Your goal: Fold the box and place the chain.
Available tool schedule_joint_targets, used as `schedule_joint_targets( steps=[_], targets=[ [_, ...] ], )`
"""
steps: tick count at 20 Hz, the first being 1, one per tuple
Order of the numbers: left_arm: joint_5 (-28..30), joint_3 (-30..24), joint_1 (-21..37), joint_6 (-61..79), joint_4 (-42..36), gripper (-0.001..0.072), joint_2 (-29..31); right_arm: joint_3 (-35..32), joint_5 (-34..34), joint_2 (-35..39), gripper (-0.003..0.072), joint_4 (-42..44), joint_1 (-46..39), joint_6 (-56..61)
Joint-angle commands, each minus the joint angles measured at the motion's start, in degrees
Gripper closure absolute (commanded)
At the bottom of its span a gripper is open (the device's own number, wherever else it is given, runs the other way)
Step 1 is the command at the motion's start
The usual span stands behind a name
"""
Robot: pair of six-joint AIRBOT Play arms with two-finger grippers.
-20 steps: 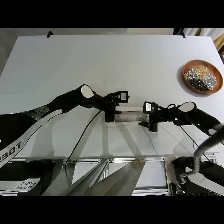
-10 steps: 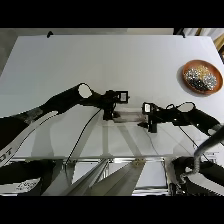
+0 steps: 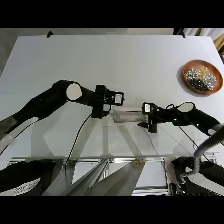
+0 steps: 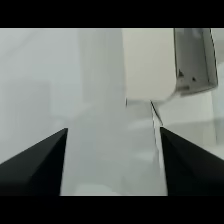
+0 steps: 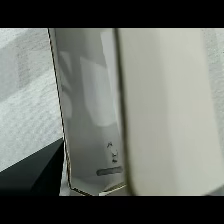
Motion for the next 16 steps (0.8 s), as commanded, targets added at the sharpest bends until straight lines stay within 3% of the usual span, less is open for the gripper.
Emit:
schedule_joint_targets(
  steps=[1, 2, 3, 5, 7, 10, 13, 16],
  targets=[
    [-7.28, 0.07, -0.09, -7.69, 6.56, 0.0424, 5.62, -0.02, -0.02, 0.02, 0.0286, 0.00, -0.02, 0.02],
    [-10.10, 0.07, -0.17, -7.72, 5.11, 0.0683, 6.75, 0.00, -0.02, 0.02, 0.0286, 0.00, -0.02, 0.02],
    [-12.83, 0.07, -0.39, -7.80, 2.23, 0.0705, 7.13, 0.00, -0.02, 0.02, 0.0286, 0.00, -0.02, 0.02],
    [-15.69, -0.50, -2.08, -7.80, -4.46, 0.0706, 6.54, 0.00, -0.02, 0.02, 0.0286, 0.00, -0.02, 0.02],
    [-12.13, -0.76, -5.53, -7.98, -6.80, 0.0706, 4.79, 0.00, -0.02, 0.02, 0.0286, 0.00, -0.02, 0.02],
    [1.92, -0.76, -10.67, -12.98, -7.06, 0.0706, 1.05, 0.00, -0.02, 0.02, 0.0286, 0.00, -0.02, 0.02],
    [16.76, -0.76, -10.19, -19.10, -8.15, 0.0705, -2.27, 0.00, -0.02, 0.02, 0.0286, 0.00, -0.02, 0.02],
    [24.00, -0.76, -8.39, -23.26, -8.24, 0.0705, -4.42, 0.00, -0.02, 0.02, 0.0286, 0.00, -0.02, 0.02]
  ],
)
